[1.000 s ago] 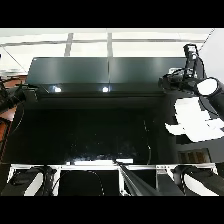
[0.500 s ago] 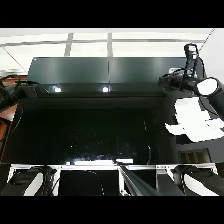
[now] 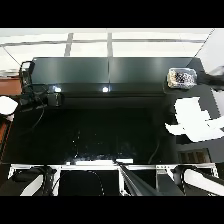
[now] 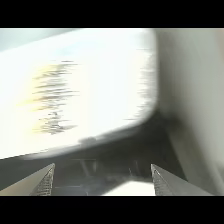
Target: Fold the box and place the chain.
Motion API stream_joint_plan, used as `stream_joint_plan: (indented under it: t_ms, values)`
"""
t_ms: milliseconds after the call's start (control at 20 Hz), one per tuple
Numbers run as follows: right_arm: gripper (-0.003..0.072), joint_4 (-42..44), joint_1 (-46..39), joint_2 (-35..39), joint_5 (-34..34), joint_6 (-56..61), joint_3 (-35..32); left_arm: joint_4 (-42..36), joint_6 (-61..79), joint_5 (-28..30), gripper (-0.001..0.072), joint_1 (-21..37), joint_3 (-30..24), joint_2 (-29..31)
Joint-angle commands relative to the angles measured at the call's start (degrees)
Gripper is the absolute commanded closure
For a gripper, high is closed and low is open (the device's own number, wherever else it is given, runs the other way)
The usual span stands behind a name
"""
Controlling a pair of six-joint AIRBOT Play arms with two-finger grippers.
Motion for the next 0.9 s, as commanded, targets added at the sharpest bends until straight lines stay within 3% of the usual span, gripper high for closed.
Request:
stream_joint_plan:
  t_ms: [0,100,250,300,400,550,600,650,750,800,850]
  values:
    - [-0.0034,-2.45,-19.63,-7.67,17.09,-1.97,9.68,10.75,-13.51,-6.58,-0.0003,-0.94,-0.07,-2.67]
    - [-0.0034,1.29,-25.68,-14.01,27.1,-7.78,15.08,10.01,-13.62,-6.03,-0.0003,-1.36,-0.07,-3.65]
    - [-0.0034,3.96,-27.67,-22.38,37.62,-22.01,22.75,9.57,-13.9,-4.9,-0.0002,-1.9,-0.07,-4.02]
    - [-0.0034,5.68,-27.56,-23.93,37.73,-24.76,23.76,9.29,-13.9,-4.72,-0.0002,-1.9,-0.07,-4.02]
    - [0.007,8.63,-26.67,-25.97,39.5,-33.09,23.93,8.26,-13.9,-4.44,-0.0002,-1.88,-0.07,-4.02]
    - [0.007,5.9,-25.66,-26.93,40.94,-34.34,23.69,7.23,-13.9,-3.8,-0.0002,-1.88,-0.07,-4.02]
    - [0.0096,5.9,-25.53,-26.91,41.75,-34.32,23.69,7.23,-13.9,-3.5,-0.0002,-1.88,-0.07,-4.02]
    - [0.0186,5.9,-25.51,-26.91,43.34,-34.23,23.56,7.21,-13.9,-2.8,-0.0002,-1.88,-0.07,-4.04]
    - [0.0203,7.8,-25.59,-26.08,44.7,-31.71,21.79,7.1,-13.9,-1.03,-0.0002,-1.88,-0.07,-4.04]
    - [0.0484,7.89,-25.44,-25.16,44.89,-31.74,20.72,6.97,-13.9,-0.04,-0.0002,-1.88,-0.07,-4.04]
    - [0.067,8.11,-25.29,-23.89,45.18,-32.37,19.8,6.8,-13.9,0.83,-0.0002,-1.88,-0.07,-4.04]
